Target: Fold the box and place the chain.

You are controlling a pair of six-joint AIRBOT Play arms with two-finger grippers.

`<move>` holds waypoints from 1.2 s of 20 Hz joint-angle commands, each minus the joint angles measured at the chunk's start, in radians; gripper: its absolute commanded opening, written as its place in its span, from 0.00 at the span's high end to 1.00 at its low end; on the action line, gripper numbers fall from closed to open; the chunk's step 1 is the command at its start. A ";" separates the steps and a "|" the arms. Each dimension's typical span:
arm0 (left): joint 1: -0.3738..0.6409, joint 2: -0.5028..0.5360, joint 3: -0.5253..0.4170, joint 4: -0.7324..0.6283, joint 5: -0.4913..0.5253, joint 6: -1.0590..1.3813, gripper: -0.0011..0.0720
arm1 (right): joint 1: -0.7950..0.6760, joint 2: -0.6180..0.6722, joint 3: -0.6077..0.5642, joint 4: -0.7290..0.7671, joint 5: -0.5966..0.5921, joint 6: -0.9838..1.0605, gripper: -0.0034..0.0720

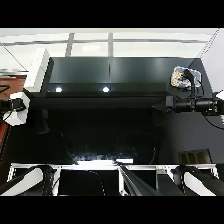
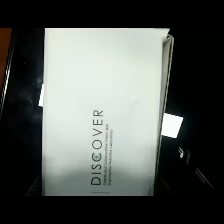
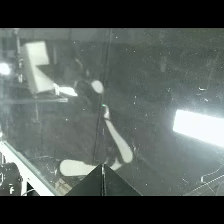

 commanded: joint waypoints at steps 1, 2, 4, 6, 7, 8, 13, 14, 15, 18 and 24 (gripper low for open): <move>0.047 -0.106 0.052 -0.075 0.080 0.122 0.40 | 0.000 0.000 0.000 0.000 0.003 0.001 0.93; 0.047 -0.146 0.082 -0.116 0.075 0.175 0.40 | 0.000 0.000 0.000 0.000 0.004 0.000 0.93; 0.043 -0.212 0.140 -0.187 0.044 0.265 0.40 | 0.000 0.000 0.000 0.000 -0.001 0.001 0.93; 0.031 -0.262 0.186 -0.184 0.031 0.310 0.40 | 0.000 0.000 0.000 0.000 -0.008 0.001 0.93; 0.026 -0.280 0.201 -0.179 0.043 0.309 0.40 | 0.000 0.000 0.000 0.000 -0.008 0.000 0.93; 0.024 -0.295 0.210 -0.182 0.056 0.310 0.40 | 0.000 0.000 0.000 0.000 -0.008 0.001 0.93; 0.000 -0.348 0.211 -0.165 0.094 0.308 0.09 | 0.000 0.000 0.000 0.000 -0.015 0.001 0.93; -0.005 -0.349 0.211 -0.162 0.100 0.307 0.01 | 0.000 0.000 0.000 0.000 -0.015 0.002 0.93; -0.010 -0.345 0.212 -0.161 0.103 0.307 0.01 | 0.000 0.000 0.000 0.001 -0.012 0.007 0.93; -0.018 -0.310 0.272 -0.098 0.070 0.283 0.01 | -0.001 0.000 0.003 0.002 0.011 0.008 0.93; -0.072 -0.181 0.453 -0.192 -0.074 0.197 0.15 | 0.008 0.052 0.111 0.080 0.179 0.001 0.93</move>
